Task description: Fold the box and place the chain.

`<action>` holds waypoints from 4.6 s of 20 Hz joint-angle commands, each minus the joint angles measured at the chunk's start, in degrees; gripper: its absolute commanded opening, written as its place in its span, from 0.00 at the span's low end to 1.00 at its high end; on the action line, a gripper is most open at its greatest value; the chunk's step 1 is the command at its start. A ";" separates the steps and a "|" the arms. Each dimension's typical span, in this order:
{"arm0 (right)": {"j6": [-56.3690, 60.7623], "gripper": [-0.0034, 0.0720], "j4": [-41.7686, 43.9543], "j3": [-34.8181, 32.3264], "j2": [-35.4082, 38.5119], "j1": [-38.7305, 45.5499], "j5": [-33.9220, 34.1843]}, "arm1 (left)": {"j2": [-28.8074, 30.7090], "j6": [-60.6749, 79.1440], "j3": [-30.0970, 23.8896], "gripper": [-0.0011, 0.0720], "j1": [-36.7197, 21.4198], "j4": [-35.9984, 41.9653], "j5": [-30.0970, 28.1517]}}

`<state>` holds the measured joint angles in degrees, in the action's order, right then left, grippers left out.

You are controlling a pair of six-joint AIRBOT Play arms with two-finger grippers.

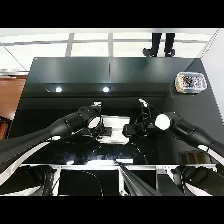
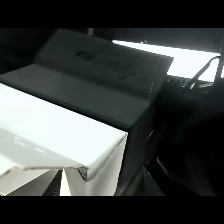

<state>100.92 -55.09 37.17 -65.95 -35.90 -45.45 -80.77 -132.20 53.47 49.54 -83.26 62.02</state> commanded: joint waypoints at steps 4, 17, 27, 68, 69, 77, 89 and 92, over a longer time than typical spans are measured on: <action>16.79 0.79 -16.74 7.02 -2.80 -5.38 -7.80 | 0.00 -0.04 0.04 0.05 0.00 -0.02 -0.02; 28.04 0.46 -20.17 15.91 -12.33 -9.92 -16.41 | 0.00 -0.04 0.04 0.05 0.00 0.00 -0.04; 30.69 0.45 -24.59 20.33 -16.59 -11.72 -20.87 | 0.00 -0.04 0.04 0.05 0.00 0.00 -0.02; 27.28 0.61 -23.19 20.33 -17.22 -11.72 -18.38 | 0.00 -0.04 0.04 0.05 0.00 0.00 0.04; 26.18 0.61 -23.17 20.33 -17.03 -11.67 -18.43 | 0.00 -0.04 0.04 0.05 0.00 -0.02 0.04; 19.63 0.61 -34.60 20.35 4.96 -10.58 -29.09 | 0.00 -0.04 0.04 0.05 0.00 -0.02 -0.09; 37.88 0.61 -66.25 10.95 14.08 37.88 4.52 | 0.00 -0.04 0.04 0.05 0.00 -0.02 0.02; 25.11 1.00 -42.71 14.38 2.25 46.90 15.21 | 0.00 -0.04 0.04 0.05 0.00 -0.02 0.00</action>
<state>132.00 -115.15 50.13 -55.51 1.02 -44.36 -80.77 -132.31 53.47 49.54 -83.29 62.02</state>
